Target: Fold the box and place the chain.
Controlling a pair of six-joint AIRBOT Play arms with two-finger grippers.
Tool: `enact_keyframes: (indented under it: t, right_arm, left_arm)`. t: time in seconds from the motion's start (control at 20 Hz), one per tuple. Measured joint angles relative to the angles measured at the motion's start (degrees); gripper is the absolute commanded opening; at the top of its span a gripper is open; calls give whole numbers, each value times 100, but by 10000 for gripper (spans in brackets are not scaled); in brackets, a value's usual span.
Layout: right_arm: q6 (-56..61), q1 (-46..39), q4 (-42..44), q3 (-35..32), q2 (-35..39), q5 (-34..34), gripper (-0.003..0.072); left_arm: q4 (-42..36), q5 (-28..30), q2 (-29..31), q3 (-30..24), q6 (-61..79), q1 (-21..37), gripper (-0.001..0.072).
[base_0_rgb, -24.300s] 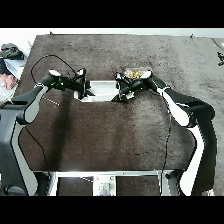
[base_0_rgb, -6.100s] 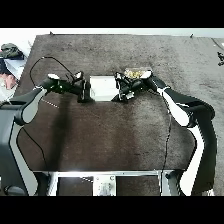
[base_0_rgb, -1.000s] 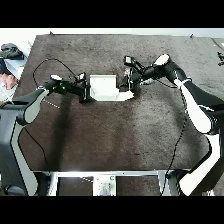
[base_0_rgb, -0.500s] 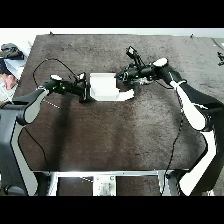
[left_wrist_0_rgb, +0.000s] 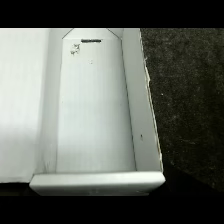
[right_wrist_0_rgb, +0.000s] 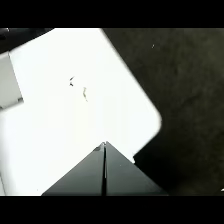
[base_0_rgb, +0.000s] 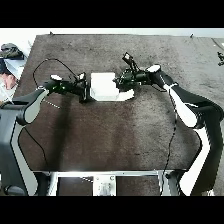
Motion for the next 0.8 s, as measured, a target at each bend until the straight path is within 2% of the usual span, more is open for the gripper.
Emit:
enact_keyframes:
  t: [0.45,0.7,0.8]
  right_arm:
    - [2,7,-262,7,-114,79,-8]
    - [2,-4,-251,103,289,164,-8]
    - [9,-66,-273,122,557,439,-7]
  left_arm:
    - [-2,-2,0,0,2,-2,347]
    - [-2,0,0,0,7,0,347]
    - [-2,0,0,0,4,0,347]
